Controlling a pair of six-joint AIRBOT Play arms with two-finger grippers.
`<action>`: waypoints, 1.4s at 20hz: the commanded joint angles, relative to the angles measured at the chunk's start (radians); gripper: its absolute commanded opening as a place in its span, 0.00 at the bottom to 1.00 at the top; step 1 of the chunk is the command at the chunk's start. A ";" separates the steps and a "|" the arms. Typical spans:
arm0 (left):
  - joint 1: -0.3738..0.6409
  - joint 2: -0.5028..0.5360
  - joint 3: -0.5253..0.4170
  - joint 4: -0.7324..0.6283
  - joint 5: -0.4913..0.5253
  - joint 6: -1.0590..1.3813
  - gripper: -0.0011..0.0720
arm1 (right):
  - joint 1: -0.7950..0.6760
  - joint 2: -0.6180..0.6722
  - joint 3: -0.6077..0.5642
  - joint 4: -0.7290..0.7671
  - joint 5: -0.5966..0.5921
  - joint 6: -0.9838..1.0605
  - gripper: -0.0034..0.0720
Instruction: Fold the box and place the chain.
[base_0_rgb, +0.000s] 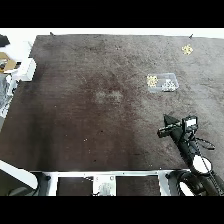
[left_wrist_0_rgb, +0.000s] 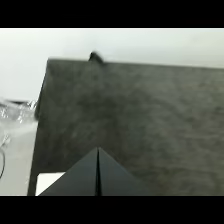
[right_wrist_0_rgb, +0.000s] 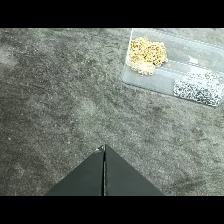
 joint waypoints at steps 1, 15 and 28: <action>0.001 0.131 -0.016 -0.127 -0.073 0.055 0.02 | 0.000 0.000 -0.001 0.000 0.001 0.000 0.04; -0.266 1.225 -1.262 -0.695 0.426 0.827 0.02 | 0.000 0.000 0.000 0.000 -0.003 0.000 0.04; -0.292 1.963 -1.936 -0.671 0.486 0.708 0.03 | 0.000 0.000 0.000 0.000 -0.003 0.000 0.04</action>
